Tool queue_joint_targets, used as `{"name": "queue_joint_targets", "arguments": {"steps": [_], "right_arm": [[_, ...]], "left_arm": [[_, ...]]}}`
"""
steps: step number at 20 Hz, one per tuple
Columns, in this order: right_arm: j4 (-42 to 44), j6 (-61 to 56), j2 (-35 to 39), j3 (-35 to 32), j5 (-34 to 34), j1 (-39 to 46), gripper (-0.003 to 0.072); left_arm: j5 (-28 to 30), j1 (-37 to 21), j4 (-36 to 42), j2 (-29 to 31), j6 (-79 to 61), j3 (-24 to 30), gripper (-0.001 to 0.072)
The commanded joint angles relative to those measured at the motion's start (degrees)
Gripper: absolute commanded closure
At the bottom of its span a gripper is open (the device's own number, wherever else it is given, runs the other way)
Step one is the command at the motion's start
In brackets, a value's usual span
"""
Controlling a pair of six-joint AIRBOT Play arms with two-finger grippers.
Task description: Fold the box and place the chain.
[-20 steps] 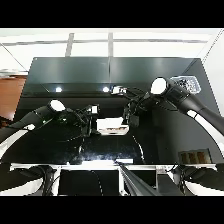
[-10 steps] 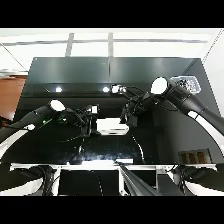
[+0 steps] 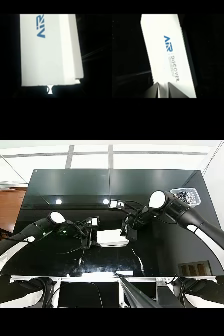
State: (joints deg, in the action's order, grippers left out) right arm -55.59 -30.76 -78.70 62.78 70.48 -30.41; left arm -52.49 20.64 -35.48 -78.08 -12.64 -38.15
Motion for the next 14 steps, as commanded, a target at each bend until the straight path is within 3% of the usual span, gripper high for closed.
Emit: {"name": "queue_joint_targets", "arguments": {"steps": [1, 14], "right_arm": [[-1.0, -0.6, 0.0, 0.0, -0.8, -0.4, 0.0555], [-0.8, -4.9, 0.8, 0.0, -4.3, -0.4, 0.0556]], "left_arm": [[0.0, 0.0, 0.0, 0.0, 0.0, 0.0, 0.0241], [0.0, 0.0, 0.0, 0.0, 0.0, 0.0, 0.0241]]}}
